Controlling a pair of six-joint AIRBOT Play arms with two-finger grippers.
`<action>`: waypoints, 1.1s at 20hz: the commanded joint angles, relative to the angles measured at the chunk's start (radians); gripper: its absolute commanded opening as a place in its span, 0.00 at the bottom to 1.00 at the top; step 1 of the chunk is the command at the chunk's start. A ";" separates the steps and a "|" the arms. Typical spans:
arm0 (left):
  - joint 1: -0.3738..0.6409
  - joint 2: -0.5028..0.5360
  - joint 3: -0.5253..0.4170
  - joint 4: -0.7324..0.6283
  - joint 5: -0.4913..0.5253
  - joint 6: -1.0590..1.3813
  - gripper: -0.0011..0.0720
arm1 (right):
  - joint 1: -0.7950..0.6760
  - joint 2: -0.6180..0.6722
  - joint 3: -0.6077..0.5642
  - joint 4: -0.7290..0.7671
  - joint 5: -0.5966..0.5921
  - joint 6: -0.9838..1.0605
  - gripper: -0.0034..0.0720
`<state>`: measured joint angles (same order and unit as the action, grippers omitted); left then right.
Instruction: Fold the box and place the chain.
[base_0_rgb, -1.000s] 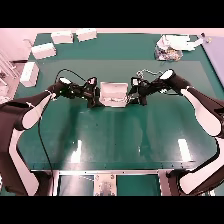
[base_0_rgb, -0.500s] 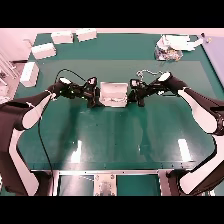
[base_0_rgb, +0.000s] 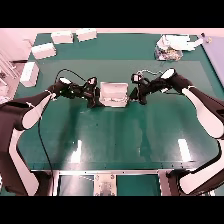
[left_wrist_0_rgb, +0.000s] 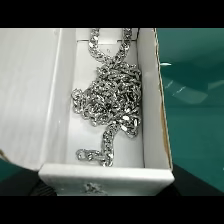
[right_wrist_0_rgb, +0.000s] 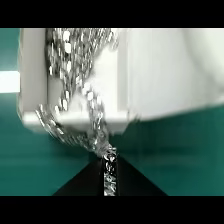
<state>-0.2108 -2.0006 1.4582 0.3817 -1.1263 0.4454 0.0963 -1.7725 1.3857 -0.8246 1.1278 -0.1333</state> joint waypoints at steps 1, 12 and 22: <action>0.001 0.001 0.000 0.000 0.000 0.000 0.50 | 0.001 0.079 0.000 0.036 0.050 0.056 0.05; 0.001 0.001 0.000 0.000 0.000 0.000 0.50 | 0.060 0.249 0.000 0.039 0.129 0.180 0.05; 0.001 0.001 0.000 0.000 0.000 0.000 0.50 | 0.275 0.290 0.000 0.020 -0.095 0.272 0.05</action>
<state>-0.2108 -2.0006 1.4582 0.3817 -1.1263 0.4458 0.3252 -1.4868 1.3853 -0.7921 1.1481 0.1238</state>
